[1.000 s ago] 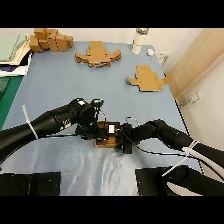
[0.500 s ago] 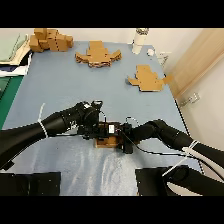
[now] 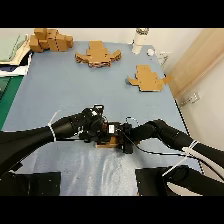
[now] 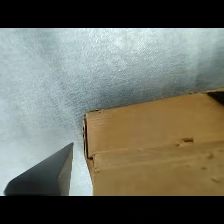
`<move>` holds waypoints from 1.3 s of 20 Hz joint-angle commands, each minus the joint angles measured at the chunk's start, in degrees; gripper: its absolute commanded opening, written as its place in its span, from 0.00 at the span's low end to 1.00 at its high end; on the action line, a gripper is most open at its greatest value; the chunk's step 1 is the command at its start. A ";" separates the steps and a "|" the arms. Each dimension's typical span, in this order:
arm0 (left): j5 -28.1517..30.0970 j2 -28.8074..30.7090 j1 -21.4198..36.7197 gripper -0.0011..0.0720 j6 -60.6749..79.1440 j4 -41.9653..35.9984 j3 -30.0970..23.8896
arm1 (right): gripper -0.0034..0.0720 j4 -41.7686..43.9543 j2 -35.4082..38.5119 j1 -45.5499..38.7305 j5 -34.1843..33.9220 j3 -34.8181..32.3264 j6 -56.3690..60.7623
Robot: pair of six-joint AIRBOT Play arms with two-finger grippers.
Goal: Fold the box.
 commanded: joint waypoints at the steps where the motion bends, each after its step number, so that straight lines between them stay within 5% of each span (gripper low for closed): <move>1: -0.04 -0.46 -0.46 0.60 -2.34 0.68 0.22 | 0.71 0.02 -0.02 0.00 0.00 -0.02 0.00; 4: -0.09 -0.48 -0.59 0.59 -4.28 0.66 0.33 | 0.71 0.02 -0.02 0.00 0.02 -0.02 0.00; 6: 0.31 -0.46 -0.81 0.48 -5.79 0.83 0.33 | 0.71 0.04 -0.02 0.00 0.00 -0.02 0.00; 18: -1.92 -1.88 -1.29 0.48 -9.99 1.95 1.22 | 0.71 0.02 -0.02 0.00 0.00 -0.02 0.00; 20: -2.19 -1.88 -1.29 0.24 -10.03 2.21 1.29 | 0.71 0.02 -0.02 0.00 0.02 -0.02 0.02; 21: -2.03 -1.88 -1.46 0.23 -10.03 2.14 1.29 | 0.71 0.02 -0.02 0.00 0.00 -0.02 0.00; 22: -1.68 -1.88 -1.75 0.03 -9.81 2.32 1.29 | 0.71 0.02 -0.02 0.00 0.02 -0.02 0.00; 26: -0.52 -1.90 -2.69 0.03 -9.77 2.27 1.29 | 0.71 0.02 -0.02 0.00 0.00 -0.02 0.02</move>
